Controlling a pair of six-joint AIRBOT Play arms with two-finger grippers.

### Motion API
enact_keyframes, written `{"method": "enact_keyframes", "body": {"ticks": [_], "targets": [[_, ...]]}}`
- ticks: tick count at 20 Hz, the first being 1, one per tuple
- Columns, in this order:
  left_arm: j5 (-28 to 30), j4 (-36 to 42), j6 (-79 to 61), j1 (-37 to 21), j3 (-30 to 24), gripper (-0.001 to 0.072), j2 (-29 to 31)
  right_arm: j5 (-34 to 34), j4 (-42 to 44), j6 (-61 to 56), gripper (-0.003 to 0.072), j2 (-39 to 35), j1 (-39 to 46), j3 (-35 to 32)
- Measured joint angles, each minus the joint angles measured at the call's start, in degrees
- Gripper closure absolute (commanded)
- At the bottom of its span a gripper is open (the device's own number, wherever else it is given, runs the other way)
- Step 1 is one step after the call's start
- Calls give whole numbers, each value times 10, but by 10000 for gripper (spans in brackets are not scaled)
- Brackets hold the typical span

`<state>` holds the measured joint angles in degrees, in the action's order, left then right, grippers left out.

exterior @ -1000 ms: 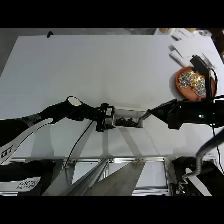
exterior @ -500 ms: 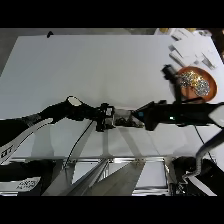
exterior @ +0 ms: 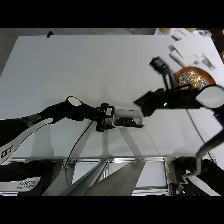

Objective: Fold the box and place the chain.

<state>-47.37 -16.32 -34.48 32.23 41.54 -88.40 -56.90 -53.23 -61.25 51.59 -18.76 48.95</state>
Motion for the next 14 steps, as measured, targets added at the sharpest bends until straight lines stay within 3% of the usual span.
{"method": "enact_keyframes", "body": {"ticks": [4,5,6,7,14], "targets": [[0,0,0,0,0,640,0,-17,-109,-31,671,15,94,23],[0,0,0,0,0,640,0,-19,-136,-39,612,24,110,22],[0,0,0,0,0,640,0,-21,-157,-48,486,35,121,19],[0,0,0,0,0,640,0,-21,-173,-51,456,48,127,14],[0,0,0,0,0,640,0,-5,-245,-75,455,155,79,-23]]}}
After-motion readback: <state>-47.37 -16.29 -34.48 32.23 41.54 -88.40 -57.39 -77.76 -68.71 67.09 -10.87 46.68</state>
